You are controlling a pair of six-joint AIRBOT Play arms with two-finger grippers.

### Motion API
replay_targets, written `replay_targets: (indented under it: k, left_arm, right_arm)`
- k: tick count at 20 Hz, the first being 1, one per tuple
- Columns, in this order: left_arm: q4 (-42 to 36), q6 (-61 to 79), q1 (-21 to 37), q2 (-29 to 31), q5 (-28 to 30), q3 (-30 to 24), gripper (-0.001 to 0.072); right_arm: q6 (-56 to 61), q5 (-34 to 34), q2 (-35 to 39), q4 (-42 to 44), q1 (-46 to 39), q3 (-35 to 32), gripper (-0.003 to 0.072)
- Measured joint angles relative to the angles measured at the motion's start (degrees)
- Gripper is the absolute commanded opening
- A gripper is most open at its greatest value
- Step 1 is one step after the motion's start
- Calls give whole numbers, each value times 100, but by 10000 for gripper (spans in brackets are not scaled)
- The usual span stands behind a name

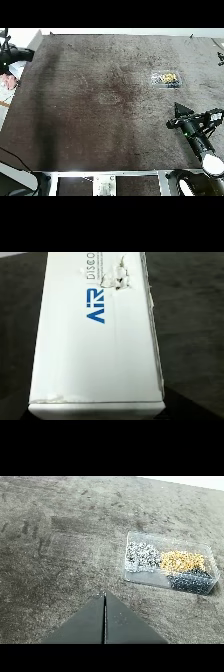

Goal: Fold the box and place the chain.

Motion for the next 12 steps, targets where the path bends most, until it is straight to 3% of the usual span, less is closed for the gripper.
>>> replay_targets:
  k: [12]
  left_arm:
    - [389, -426, 271, -1220, 887, -20, 11]
  right_arm:
    - [0, -35, 0, -2, 0, 0, 14]
